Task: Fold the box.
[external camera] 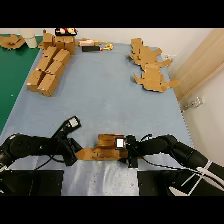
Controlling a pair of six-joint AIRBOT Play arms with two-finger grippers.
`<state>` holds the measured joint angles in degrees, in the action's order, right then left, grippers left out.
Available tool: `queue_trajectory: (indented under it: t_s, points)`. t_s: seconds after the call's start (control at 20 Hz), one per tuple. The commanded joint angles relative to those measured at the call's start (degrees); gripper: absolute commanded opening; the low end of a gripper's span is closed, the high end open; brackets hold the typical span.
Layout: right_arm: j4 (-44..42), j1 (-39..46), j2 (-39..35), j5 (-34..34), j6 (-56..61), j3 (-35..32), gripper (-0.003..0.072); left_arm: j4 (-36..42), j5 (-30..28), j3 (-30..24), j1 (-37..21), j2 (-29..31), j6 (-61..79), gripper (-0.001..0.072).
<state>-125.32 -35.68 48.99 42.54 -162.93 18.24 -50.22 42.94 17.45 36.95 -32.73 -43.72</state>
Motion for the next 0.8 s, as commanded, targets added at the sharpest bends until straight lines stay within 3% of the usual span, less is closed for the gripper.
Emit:
queue_trajectory:
  t_s: [0.0, 0.1, 0.25, 0.5, 0.75]
  points:
    - [0.0, 0.0, 0.0, 0.0, 0.0, 0.0, 0.0536, -7.5, -2.4, -0.1, 9.2, 0.6, 5.7, 0.0047]
    - [0.0, 0.0, 0.0, 0.0, 0.0, 0.0, 0.0536, -8.3, -9.4, -0.2, 14.2, 0.5, 5.9, 0.0653]
    - [0.0, 0.0, 0.0, 0.0, 0.0, 0.0, 0.0536, -9.2, -14.7, -0.1, 17.2, -1.7, 7.1, 0.0663]
    - [0.0, 0.0, 0.0, 0.0, 0.0, 0.0, 0.0536, -6.6, -13.9, 0.9, 17.4, -8.7, 8.4, 0.0664]
    - [0.0, 0.0, 0.0, 0.0, 0.0, 0.0, 0.0536, -6.1, -13.9, 1.2, 17.4, -10.7, 8.9, 0.0662]
